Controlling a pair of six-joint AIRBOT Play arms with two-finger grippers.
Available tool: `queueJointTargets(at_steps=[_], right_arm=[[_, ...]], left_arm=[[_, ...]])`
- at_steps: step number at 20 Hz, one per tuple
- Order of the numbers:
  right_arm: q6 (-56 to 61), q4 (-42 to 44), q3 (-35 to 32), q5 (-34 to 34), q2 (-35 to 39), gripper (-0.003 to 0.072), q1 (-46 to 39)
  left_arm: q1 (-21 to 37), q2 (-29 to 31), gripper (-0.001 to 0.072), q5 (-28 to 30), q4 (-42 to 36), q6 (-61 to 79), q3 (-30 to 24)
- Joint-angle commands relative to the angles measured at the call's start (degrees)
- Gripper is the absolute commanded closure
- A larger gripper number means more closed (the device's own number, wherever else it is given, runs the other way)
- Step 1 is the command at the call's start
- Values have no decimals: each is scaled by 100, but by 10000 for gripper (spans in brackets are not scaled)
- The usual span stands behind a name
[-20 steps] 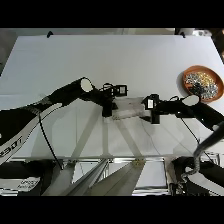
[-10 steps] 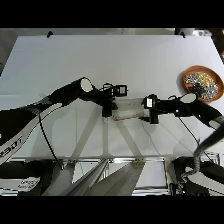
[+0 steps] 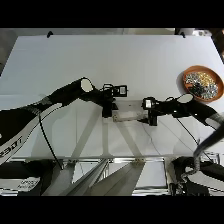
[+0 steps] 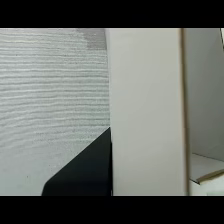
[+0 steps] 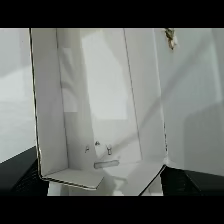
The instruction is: Fold the box and place the chain.
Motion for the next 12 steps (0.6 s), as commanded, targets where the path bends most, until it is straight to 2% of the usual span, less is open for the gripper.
queueJointTargets(at_steps=[1,3,5,12], right_arm=[[151,31,4,70,-133,40,4],[144,39,4,37,-225,61,4],[127,37,4,35,-271,143,4],[127,9,4,-92,-350,165,4]], left_arm=[[0,4,697,22,2,-2,4],[0,4,697,20,2,-4,4],[0,4,697,20,2,-4,4],[0,4,697,20,2,-4,4]])
